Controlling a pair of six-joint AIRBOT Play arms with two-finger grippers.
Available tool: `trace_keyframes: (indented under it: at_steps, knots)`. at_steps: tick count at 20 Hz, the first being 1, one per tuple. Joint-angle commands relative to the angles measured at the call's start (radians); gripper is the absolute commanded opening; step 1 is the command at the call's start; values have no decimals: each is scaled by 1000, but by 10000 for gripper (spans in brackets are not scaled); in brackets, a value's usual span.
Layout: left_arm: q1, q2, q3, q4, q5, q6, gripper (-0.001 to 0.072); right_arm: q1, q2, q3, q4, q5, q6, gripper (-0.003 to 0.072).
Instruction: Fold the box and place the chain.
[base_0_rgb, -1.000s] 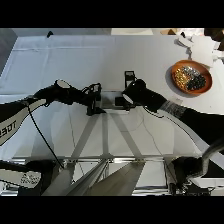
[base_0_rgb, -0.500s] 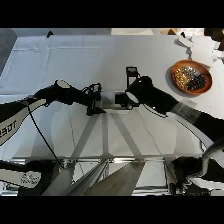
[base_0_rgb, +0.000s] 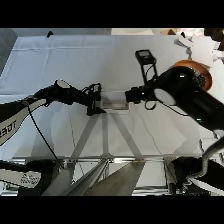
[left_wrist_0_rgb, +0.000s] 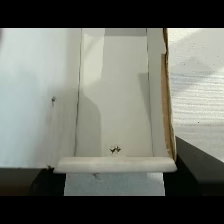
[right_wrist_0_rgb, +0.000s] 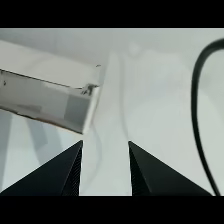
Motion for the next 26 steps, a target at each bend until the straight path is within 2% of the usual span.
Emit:
trace_keyframes:
  at_steps: [1,6,9,12,15,17,19,21,23,26]
  knots:
    - [-1,0,0,0,0,0,326,-109,118,1,5,14,-92,312]
    - [-1,0,0,0,0,0,326,-329,174,1,-70,-9,-198,315]
    - [-1,0,0,0,0,0,326,-484,161,1,-84,-66,-238,318]
    - [-1,0,0,0,0,0,326,-660,121,1,-49,-84,-267,359]
    - [-1,0,0,0,0,0,326,-840,39,1,110,-104,-388,406]
    - [-1,0,0,0,0,0,326,-934,-23,1,220,-173,-455,427]
    - [-1,0,0,0,0,0,326,-995,-87,1,280,-260,-525,548]
    - [-1,0,0,0,0,0,326,-1013,-157,1,282,-326,-570,582]
    - [-1,0,0,0,0,0,326,-1010,-241,5,304,-379,-583,574]
    - [-1,0,0,0,0,0,326,-1010,-412,92,380,-367,-597,570]
